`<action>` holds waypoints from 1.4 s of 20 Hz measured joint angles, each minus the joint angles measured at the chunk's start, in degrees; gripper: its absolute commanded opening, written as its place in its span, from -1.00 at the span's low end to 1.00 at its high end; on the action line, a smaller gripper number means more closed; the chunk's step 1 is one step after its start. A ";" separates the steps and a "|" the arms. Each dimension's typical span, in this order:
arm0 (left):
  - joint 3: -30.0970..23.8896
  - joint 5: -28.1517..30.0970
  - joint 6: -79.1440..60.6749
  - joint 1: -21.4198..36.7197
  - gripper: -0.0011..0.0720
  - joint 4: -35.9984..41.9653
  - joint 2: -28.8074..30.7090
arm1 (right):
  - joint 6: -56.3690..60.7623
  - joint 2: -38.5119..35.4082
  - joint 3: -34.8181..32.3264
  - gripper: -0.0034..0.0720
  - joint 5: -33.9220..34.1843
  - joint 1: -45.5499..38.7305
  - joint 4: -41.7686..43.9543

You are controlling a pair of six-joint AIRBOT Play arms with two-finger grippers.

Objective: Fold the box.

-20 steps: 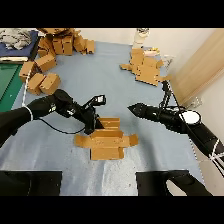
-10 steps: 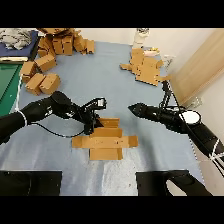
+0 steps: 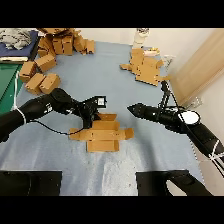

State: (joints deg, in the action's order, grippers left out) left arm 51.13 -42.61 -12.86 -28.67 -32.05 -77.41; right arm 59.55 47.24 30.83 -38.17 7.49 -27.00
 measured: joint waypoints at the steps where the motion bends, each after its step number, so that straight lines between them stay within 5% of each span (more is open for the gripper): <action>1: -0.04 -0.48 0.46 0.07 -0.94 -0.33 0.00 | 0.02 -0.02 0.00 -0.71 0.22 0.00 -0.04; 11: -3.04 -5.66 3.45 0.28 -0.95 1.11 0.83 | 0.00 -0.02 0.00 -0.71 1.03 0.00 -0.68; 19: -3.63 3.78 -5.01 0.42 -0.95 5.75 6.62 | 0.00 -0.02 0.00 -0.71 1.16 0.00 -0.74; 28: -8.76 4.87 -8.94 0.42 -0.95 9.29 7.34 | 0.00 -0.02 0.00 -0.71 1.20 0.00 -0.70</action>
State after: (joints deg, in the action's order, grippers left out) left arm 42.37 -37.74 -21.80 -28.25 -22.76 -70.06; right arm 59.55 47.22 30.83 -36.97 7.49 -27.70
